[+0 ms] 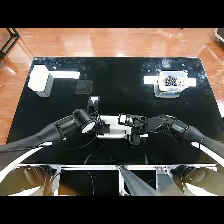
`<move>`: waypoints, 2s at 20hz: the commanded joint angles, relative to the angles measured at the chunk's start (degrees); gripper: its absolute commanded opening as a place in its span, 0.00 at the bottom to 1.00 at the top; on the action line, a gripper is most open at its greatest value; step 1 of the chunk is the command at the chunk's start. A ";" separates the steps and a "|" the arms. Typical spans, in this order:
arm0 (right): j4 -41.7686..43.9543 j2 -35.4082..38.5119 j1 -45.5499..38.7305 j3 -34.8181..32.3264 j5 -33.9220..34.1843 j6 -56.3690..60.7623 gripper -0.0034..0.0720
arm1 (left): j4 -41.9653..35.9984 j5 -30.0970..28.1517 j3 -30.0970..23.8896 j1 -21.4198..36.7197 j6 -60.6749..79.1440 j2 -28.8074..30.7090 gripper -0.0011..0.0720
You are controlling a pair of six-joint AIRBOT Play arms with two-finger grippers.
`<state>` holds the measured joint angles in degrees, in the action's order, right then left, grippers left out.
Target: Fold the box and place the chain.
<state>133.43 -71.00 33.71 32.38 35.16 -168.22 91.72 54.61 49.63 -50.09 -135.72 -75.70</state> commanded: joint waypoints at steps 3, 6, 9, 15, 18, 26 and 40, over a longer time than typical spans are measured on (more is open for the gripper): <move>0.00 0.00 0.02 -0.02 0.02 0.00 0.33 | 0.87 2.03 1.33 -0.50 -2.78 -1.14 0.61; 0.02 0.00 0.02 -0.02 0.02 0.00 0.33 | 0.81 1.75 1.33 -0.46 -2.78 -1.14 0.53; 0.02 0.00 0.02 -0.02 0.02 0.00 0.33 | 0.76 1.51 1.31 0.02 -2.75 -1.16 0.53; 0.02 0.00 0.02 -0.02 0.00 -0.02 0.33 | -0.79 1.49 1.31 0.66 -2.75 -1.55 0.53; 0.02 0.00 0.04 -0.02 0.04 0.00 0.33 | -1.22 1.42 1.33 0.66 -2.62 -2.54 0.53; 0.02 0.00 0.02 -0.02 0.00 -0.02 0.33 | -2.01 1.07 1.33 0.57 -2.51 -2.93 0.34; 0.02 0.00 0.04 -0.02 0.02 -0.02 0.33 | -1.95 1.11 2.73 0.57 -2.10 -2.91 0.05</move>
<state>133.45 -71.00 33.71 32.38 35.11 -168.20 89.78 56.10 51.66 -49.54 -137.73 -78.67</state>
